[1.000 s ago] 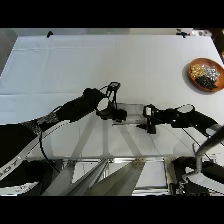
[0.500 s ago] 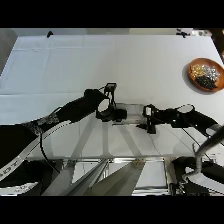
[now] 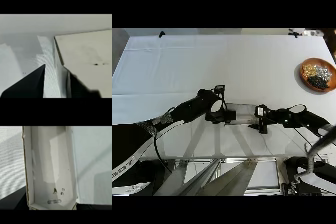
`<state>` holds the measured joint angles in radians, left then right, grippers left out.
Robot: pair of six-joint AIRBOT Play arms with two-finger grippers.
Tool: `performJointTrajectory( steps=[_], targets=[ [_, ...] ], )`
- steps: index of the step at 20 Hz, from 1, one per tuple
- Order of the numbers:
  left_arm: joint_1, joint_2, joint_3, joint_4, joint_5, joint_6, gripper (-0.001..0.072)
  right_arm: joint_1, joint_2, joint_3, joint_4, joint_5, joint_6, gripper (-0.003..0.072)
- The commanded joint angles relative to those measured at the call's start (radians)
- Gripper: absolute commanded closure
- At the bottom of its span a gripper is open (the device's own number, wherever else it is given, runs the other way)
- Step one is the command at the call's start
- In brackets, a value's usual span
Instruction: Fold the box and place the chain.
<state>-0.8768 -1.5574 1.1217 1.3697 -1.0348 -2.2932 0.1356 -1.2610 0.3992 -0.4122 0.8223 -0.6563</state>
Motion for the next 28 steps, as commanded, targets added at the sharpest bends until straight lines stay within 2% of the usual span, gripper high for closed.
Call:
performJointTrajectory(
  steps=[1, 2, 3, 5, 6, 8, 9, 21, 25, 27, 28],
  targets=[
    [-0.026, -0.016, 0.0, 0.004, 0.021, 0.01, 0.0468, 0.0, 0.0, 0.0, 0.0, 0.0, 0.001, 0.0227],
    [-0.037, -0.016, 0.0, 0.003, 0.053, 0.028, 0.0588, 0.0, 0.0, 0.0, 0.0, 0.0, 0.001, 0.0227],
    [-0.047, -0.016, 0.0, 0.004, 0.084, 0.035, 0.0642, 0.0, 0.0, 0.0, 0.0, 0.0, 0.001, 0.0227],
    [-0.054, -0.018, 0.0, 0.003, 0.116, 0.034, 0.064, 0.0, 0.0, 0.0, 0.0, 0.0, 0.001, 0.0227],
    [-0.053, -0.019, 0.0, 0.003, 0.114, 0.034, 0.0607, 0.0, 0.0, 0.0, 0.0, 0.0, 0.001, 0.0227],
    [-0.051, -0.022, 0.0, 0.003, 0.101, 0.035, 0.0431, 0.0, 0.0, 0.0, 0.0, 0.0, 0.001, 0.0227],
    [-0.051, -0.024, 0.0, 0.003, 0.101, 0.035, 0.0411, 0.0, 0.0, 0.0, 0.0, 0.0, 0.001, 0.0227],
    [0.011, -0.049, 0.0, -0.03, 0.076, 0.039, 0.0423, 0.0, 0.0, 0.0, 0.0, 0.0, 0.001, 0.0227],
    [0.009, -0.062, 0.0, -0.035, 0.066, 0.068, 0.0563, 0.0, 0.0, 0.0, 0.0, 0.0, 0.001, 0.0227],
    [0.01, -0.062, 0.0, -0.053, 0.065, 0.098, 0.0578, 0.0, 0.0, 0.0, 0.0, 0.001, 0.0, 0.0227],
    [0.01, -0.062, 0.0, -0.053, 0.064, 0.098, 0.0624, 0.0, 0.0, 0.0, 0.0, 0.0, 0.001, 0.0227]
  ],
)
